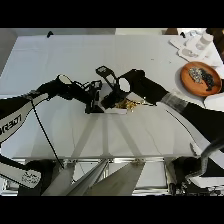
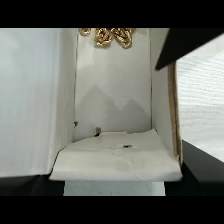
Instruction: Fold the box and place the chain.
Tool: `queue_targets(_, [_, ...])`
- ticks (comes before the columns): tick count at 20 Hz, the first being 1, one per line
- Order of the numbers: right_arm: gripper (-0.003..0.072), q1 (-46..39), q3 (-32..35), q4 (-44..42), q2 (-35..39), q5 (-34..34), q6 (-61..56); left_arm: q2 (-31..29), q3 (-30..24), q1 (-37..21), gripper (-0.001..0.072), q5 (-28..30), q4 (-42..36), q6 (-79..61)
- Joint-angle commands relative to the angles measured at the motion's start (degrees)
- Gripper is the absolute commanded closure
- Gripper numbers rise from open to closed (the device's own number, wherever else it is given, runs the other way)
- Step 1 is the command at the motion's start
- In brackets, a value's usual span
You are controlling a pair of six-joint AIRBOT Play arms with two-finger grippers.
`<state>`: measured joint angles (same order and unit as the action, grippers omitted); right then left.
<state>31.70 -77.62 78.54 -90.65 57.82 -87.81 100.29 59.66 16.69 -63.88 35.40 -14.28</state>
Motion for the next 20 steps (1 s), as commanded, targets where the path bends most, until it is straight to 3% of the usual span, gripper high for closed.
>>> queue_targets(1, [0.0382,-0.04,0.02,2.86,6.08,0.61,1.88,0.00,0.04,-0.04,0.0373,0.00,0.02,0.00])
queue_targets(7, [0.0362,-4.00,1.46,7.82,20.74,6.67,19.91,0.00,0.04,-0.04,0.0373,0.02,0.02,0.00])
queue_targets(8, [0.0290,-6.08,2.91,7.72,22.01,6.91,23.43,0.00,0.04,-0.04,0.0373,0.00,0.02,-0.02])
queue_targets(10, [0.0266,-11.19,6.29,5.11,23.02,7.82,31.32,0.00,0.04,-0.04,0.0373,0.02,0.02,-0.02])
queue_targets(14, [0.0265,-20.61,12.96,-1.22,19.91,6.82,45.55,0.00,0.04,-0.04,0.0373,0.00,0.02,0.00])
queue_targets(17, [0.0136,-23.39,13.53,-4.33,14.49,4.13,58.25,0.00,0.04,-0.04,0.0373,0.02,0.02,-0.02])
queue_targets(20, [0.0136,-23.56,13.53,-8.15,8.33,0.70,70.64,0.00,0.04,-0.04,0.0373,0.02,0.02,0.00])
